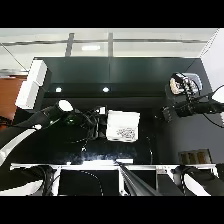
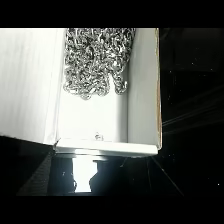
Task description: Fold the box and place the chain.
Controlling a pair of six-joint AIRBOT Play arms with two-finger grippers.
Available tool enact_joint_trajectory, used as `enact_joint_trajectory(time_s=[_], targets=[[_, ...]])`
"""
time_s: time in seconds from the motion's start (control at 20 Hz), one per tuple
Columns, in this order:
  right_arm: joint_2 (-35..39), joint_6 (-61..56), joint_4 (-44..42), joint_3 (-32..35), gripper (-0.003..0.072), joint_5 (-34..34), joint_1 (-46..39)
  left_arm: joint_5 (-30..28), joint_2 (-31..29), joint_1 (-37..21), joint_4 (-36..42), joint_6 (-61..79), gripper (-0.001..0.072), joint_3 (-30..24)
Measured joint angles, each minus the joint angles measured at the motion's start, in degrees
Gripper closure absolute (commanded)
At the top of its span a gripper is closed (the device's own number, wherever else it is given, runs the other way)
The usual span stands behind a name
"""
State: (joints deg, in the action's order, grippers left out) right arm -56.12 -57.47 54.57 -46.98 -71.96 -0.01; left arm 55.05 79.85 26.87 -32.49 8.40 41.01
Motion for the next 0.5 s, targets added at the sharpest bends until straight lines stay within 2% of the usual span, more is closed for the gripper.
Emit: enact_joint_trajectory(time_s=[0.5], targets=[[0.0, 0.0, -0.31, 0.0, 0.0148, -0.02, 0.0, -0.5, 0.46, 0.22, 2.51, 3.67, 0.0005, 0.02]])
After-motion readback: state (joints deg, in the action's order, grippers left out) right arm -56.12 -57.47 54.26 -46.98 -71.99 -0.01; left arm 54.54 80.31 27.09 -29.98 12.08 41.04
